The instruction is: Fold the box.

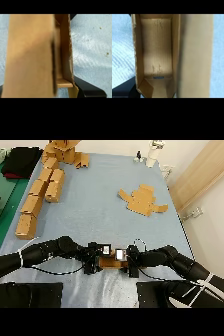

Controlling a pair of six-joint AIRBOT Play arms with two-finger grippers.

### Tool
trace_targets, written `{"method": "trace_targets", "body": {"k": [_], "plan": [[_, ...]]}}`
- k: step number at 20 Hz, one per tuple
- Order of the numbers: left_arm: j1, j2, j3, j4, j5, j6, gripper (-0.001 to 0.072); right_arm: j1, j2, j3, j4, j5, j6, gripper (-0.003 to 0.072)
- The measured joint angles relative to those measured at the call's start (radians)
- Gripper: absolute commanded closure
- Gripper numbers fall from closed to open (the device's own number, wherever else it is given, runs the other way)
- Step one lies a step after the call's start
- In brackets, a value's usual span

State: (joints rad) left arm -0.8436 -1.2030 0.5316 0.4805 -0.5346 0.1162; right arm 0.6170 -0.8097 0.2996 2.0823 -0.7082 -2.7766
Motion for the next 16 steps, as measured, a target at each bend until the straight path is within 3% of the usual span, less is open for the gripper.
{"method": "trace_targets", "body": {"k": [1,3,16], "plan": [[-0.001,-0.001,0.0,-0.002,0.002,0.0,0.0012,0.0,0.0,0.0,0.0,0.0,0.0,0.0188],[-0.003,-0.002,0.0,-0.007,0.004,0.0,0.0229,0.0,0.0,0.0,0.0,0.0,0.001,0.0188],[-0.004,-0.002,-0.003,-0.01,0.006,0.0,0.0236,0.0,0.0,0.0,0.0,0.0,0.0,0.0188]]}}
